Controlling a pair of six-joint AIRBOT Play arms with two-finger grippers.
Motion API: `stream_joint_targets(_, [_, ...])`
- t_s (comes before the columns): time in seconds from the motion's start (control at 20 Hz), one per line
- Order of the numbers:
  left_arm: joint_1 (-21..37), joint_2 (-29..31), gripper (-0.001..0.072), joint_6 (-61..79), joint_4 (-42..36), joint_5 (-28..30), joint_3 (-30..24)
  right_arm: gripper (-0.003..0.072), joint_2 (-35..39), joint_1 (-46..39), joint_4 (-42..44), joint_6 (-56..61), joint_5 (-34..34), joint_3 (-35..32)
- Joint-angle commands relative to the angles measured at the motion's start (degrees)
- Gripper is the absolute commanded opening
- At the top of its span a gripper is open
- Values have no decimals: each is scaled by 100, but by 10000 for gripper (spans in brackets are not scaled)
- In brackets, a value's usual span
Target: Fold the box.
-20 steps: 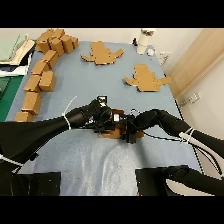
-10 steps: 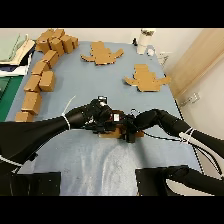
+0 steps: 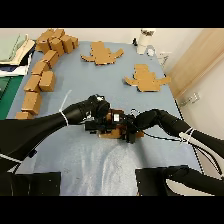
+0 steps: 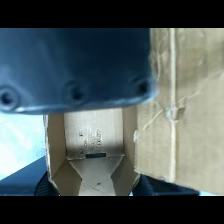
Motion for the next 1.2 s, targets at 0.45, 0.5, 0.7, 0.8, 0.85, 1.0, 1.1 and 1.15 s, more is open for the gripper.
stream_joint_targets(0.45, [1051, 2, 442, 887, -2297, -761, 136, 572, 0, 2, 0, 2, -7, 4])
stream_joint_targets(0.5, [1113, 2, 442, 922, -2439, -758, 136, 572, 0, 2, 0, 2, -9, 4])
stream_joint_targets(0.7, [1261, 2, 442, 1060, -2682, -758, 136, 572, 0, 2, -2, 2, -7, 4])
stream_joint_targets(0.8, [1325, 2, 441, 1071, -2715, -769, 136, 572, 0, 2, -2, 2, -7, 4])
stream_joint_targets(0.85, [1388, 2, 442, 1128, -2793, -796, 136, 571, 0, 2, -2, 2, -7, 4])
stream_joint_targets(1.0, [1576, 2, 442, 1294, -2922, -822, 136, 572, 0, 2, 0, 2, -7, 4])
stream_joint_targets(1.1, [1650, 2, 442, 1421, -2914, -824, 136, 572, 0, 2, 0, 2, -7, 4])
stream_joint_targets(1.15, [1696, 2, 442, 1543, -2914, -824, 136, 572, 0, 2, -2, 2, -9, 4])
